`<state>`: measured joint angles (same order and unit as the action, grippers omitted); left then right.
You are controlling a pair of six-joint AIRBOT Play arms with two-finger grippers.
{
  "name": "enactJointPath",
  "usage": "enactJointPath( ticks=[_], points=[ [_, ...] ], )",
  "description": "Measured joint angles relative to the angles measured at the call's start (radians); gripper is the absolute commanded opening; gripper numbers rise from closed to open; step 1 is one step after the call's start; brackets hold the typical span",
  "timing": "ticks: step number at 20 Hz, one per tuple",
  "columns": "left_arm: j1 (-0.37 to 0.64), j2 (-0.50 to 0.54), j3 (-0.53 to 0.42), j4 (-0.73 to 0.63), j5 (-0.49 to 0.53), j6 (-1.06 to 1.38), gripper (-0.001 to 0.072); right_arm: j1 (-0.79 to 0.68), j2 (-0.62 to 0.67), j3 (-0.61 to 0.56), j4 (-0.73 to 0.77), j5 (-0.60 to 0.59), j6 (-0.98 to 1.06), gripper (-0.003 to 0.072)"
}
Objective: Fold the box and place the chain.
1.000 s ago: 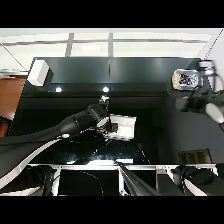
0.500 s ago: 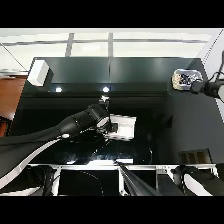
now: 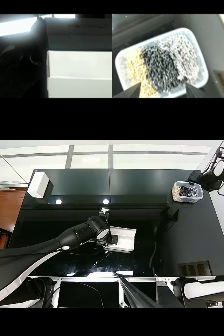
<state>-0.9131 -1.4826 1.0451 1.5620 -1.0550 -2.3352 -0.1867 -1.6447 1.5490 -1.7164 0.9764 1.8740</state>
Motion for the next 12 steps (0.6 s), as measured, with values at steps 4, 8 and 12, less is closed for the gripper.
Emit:
enactJointPath(
  ticks=[4,8,12],
  points=[
    [0.0,0.0,0.0,0.0,-0.002,0.0,0.0027,-0.023,-0.141,0.13,0.083,0.063,-0.058,0.0533],
    [0.0,0.0,0.0,0.0,-0.003,0.0,0.0027,-0.034,-0.214,0.169,0.132,0.1,-0.088,0.0533],
    [0.0,0.0,0.0,0.0,-0.004,0.0,0.0027,-0.044,-0.252,0.179,0.142,0.111,-0.095,0.0531]
  ],
)
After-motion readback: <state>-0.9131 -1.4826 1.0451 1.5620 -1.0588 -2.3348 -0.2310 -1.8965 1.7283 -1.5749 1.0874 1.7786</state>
